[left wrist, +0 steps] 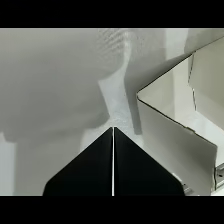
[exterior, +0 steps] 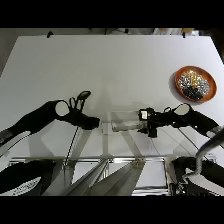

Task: Fold the box and place the chain.

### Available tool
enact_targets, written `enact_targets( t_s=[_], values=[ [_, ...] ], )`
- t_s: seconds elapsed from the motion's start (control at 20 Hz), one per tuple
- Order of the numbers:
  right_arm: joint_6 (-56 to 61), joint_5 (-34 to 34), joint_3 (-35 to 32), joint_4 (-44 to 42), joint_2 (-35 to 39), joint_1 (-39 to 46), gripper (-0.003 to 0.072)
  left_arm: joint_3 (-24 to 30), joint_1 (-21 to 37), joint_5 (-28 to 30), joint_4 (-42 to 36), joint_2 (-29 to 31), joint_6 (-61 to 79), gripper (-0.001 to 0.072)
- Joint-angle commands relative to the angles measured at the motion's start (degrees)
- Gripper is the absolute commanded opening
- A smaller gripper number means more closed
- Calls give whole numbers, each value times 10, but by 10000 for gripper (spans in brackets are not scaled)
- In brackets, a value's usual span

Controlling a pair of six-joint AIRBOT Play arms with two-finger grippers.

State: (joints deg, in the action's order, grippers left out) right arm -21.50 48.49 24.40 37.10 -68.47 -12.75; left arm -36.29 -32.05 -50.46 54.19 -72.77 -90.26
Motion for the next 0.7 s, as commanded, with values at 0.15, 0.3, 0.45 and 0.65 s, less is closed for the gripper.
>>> enact_targets(
  t_s=[0.15,0.3,0.45,0.65],
  values=[
    [0,0,0,0,0,0,354,0,-23,-3,-110,-29,61,7],
    [0,0,0,0,0,0,354,-4,-23,0,-117,-6,70,7],
    [0,0,0,0,0,0,354,-4,-22,14,-117,31,69,8],
    [0,0,0,0,0,0,354,-4,-25,20,-122,43,69,153]
  ],
)
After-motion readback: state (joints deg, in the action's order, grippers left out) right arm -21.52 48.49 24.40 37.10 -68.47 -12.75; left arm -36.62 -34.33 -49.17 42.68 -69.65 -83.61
